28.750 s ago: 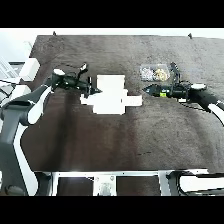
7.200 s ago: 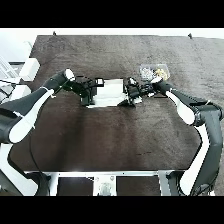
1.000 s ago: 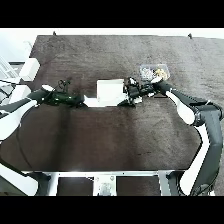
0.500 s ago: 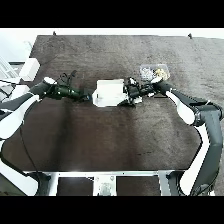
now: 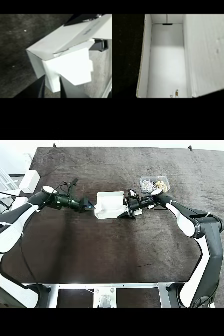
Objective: Fold the box and place the chain.
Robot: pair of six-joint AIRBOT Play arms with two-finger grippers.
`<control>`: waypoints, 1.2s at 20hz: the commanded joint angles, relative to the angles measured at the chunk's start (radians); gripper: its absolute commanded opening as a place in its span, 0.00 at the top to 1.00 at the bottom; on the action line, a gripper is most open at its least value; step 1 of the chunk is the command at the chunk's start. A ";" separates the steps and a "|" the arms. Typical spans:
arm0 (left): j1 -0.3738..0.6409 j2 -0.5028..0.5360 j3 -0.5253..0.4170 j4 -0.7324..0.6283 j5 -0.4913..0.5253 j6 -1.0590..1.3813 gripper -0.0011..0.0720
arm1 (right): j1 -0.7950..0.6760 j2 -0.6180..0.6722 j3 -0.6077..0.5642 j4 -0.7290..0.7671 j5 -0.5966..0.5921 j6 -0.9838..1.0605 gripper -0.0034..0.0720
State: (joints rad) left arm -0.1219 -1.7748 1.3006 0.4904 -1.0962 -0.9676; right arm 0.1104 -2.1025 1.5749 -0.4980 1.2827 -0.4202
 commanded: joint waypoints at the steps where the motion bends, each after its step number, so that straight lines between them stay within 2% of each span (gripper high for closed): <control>1: -0.016 0.002 0.002 0.003 0.000 -0.031 0.70 | 0.000 -0.001 0.000 0.000 0.000 0.000 0.29; 10: -0.025 0.016 0.003 0.003 -0.005 -0.133 0.69 | 0.000 -0.001 0.000 0.000 0.000 0.000 0.29; 11: -0.031 0.017 0.003 0.004 0.000 -0.135 0.52 | 0.000 -0.001 0.000 0.000 0.000 0.000 0.29; 12: -0.037 0.017 0.003 0.006 0.007 -0.149 0.49 | 0.000 -0.001 0.000 0.000 0.000 0.000 0.29; 16: -0.058 0.017 0.020 0.080 0.014 -0.215 0.48 | 0.000 -0.001 0.000 0.000 0.000 0.000 0.29; 24: -0.121 0.017 0.125 0.301 0.015 -0.463 0.48 | 0.000 -0.001 0.000 0.000 0.000 0.000 0.29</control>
State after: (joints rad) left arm -0.2207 -1.7584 1.3941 0.7002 -1.0851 -1.3254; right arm 0.1104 -2.1025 1.5749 -0.4980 1.2831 -0.4202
